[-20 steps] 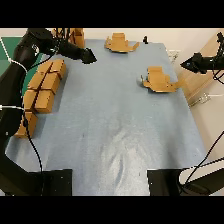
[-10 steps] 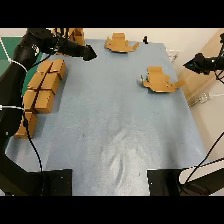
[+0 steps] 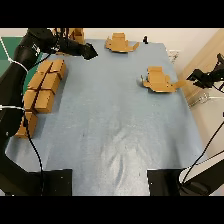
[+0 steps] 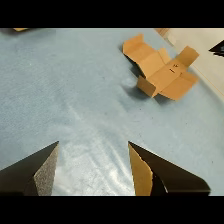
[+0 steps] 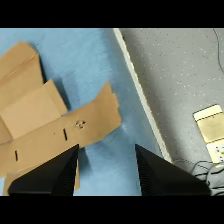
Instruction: Fold the box.
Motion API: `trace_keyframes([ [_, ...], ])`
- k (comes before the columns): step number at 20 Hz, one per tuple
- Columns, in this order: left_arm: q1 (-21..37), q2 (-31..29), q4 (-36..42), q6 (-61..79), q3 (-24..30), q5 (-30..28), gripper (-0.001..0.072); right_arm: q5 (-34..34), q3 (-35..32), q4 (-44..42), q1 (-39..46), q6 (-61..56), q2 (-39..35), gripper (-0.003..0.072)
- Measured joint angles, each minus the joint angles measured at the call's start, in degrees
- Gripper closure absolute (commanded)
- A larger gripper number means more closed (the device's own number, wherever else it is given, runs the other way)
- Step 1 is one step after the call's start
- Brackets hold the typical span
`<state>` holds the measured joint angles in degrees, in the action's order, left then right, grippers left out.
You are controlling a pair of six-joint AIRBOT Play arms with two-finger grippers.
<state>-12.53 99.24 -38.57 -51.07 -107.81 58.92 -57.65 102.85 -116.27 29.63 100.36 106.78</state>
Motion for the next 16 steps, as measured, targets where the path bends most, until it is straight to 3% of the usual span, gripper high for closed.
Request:
trace_keyframes([
  [11, 0.0, 0.0, 0.0, 0.0, 0.0, 2.3, 0.0058, 1.5, 13.1, -5.7, -0.8, 0.6, 14.6, 0.0171],
  [12, 0.0, 0.0, 0.0, 0.0, 0.0, 2.5, 0.0058, 1.4, 13.4, -5.8, -1.1, 0.6, 15.3, 0.0337],
  [13, 0.0, 0.0, 0.0, 0.0, 0.0, 2.6, 0.0058, 1.2, 13.7, -5.9, -1.4, 0.6, 15.8, 0.0659],
  [16, 0.0, 0.0, 0.0, 0.0, 0.0, 3.6, 0.0058, 0.6, 14.1, -6.5, -2.1, 0.6, 15.8, 0.068],
])
